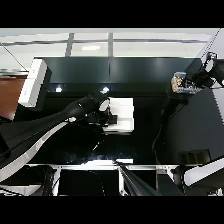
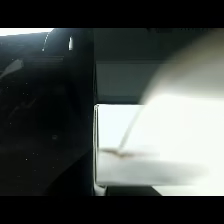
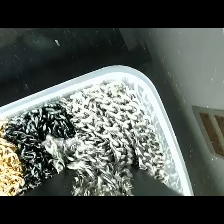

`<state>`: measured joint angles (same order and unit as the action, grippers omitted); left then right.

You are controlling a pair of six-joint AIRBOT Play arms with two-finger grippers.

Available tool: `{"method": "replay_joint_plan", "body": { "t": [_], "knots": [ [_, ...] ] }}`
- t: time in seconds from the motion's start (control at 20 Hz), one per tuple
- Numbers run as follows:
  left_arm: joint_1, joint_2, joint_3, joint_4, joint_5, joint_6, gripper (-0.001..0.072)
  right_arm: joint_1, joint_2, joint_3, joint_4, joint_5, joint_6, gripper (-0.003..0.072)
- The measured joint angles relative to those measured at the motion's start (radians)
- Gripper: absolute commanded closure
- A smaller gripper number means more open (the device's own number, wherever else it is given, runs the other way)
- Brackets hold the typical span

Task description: Fold the box and place the chain.

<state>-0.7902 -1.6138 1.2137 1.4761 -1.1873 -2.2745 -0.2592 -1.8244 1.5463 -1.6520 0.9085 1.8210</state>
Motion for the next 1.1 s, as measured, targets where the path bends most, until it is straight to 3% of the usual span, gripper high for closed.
{"method": "replay_joint_plan", "body": {
  "t": [0.05, 0.45, 0.85, 1.1],
  "knots": [
    [0.0, 0.0, 0.0, 0.0, 0.0, 0.0, 0.0676, 0.0, -0.001, 0.0, 0.0, 0.009, 0.0, 0.067],
    [0.0, 0.0, 0.0, 0.0, -0.001, 0.0, 0.0676, -0.001, 0.071, 0.047, -0.001, 0.088, -0.024, 0.0671],
    [0.0, 0.0, 0.0, 0.0, -0.002, 0.0, 0.0676, -0.001, 0.359, 0.077, 0.053, 0.055, -0.166, 0.067],
    [0.0, 0.0, 0.0, 0.0, -0.002, 0.0, 0.0676, -0.001, 0.492, 0.154, 0.102, 0.039, -0.226, 0.0671]
  ]
}}
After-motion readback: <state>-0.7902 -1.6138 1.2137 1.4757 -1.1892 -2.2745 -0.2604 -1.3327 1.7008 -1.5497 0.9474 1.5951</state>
